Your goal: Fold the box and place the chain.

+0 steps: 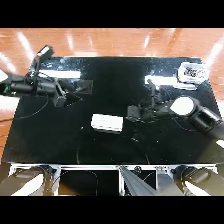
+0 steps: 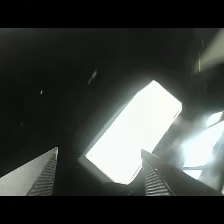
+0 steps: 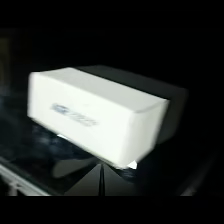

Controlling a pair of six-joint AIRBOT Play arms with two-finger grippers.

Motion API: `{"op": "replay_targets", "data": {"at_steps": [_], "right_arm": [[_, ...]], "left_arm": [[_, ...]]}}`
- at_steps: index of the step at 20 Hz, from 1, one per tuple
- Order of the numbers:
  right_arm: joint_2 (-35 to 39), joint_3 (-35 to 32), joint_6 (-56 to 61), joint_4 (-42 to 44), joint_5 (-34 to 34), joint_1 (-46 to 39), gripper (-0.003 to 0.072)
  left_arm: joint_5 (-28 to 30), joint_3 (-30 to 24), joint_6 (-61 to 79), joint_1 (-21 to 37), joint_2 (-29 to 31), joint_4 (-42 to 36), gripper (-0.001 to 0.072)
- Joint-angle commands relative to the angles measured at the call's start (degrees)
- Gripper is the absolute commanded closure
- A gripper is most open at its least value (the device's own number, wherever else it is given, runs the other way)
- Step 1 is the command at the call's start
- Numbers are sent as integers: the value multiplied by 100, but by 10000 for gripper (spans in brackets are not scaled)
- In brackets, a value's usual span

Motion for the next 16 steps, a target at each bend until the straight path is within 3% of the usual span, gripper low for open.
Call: {"op": "replay_targets", "data": {"at_steps": [1,6,10,13,16], "right_arm": [[81,4,-17,-920,767,-560,651],[81,4,-11,-1462,717,-647,651],[79,4,164,-1473,219,-647,651],[79,4,352,-1475,-4,-647,651],[79,2,437,-1478,-76,-647,651]], "left_arm": [[-238,505,743,-588,-455,951,82],[-291,435,1001,-1137,-107,1753,81],[791,-284,2393,-1137,-168,1803,81],[964,-669,3156,-1110,-278,1246,85],[841,-994,4325,-927,-306,-44,85]]}}
